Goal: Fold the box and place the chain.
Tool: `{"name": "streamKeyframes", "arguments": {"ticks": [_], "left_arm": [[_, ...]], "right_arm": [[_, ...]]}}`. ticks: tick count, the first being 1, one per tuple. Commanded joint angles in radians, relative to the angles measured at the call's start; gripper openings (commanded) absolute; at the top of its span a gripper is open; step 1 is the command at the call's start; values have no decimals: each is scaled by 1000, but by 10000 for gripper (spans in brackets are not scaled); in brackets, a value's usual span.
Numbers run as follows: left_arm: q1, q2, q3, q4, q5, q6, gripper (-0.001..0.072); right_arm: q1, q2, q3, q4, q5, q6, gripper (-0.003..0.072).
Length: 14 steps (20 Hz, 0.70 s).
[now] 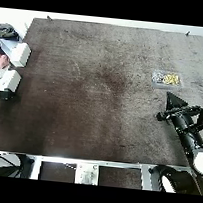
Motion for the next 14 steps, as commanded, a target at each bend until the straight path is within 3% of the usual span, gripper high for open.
{"name": "streamKeyframes", "arguments": {"ticks": [1, 2, 6, 14], "left_arm": [[0, 2, 2, 14, 2, -8, 415], [0, 8, 5, 14, 6, -10, 675], [0, 60, 34, 18, 2, -52, 683], [0, 320, 162, -28, -184, -89, 682]], "right_arm": [[0, 1, 0, 0, 0, 0, -7], [0, 1, 0, 0, 0, 0, -7], [0, 1, 0, 0, 0, 0, -7], [0, 1, 0, 0, 0, 0, -7]]}}
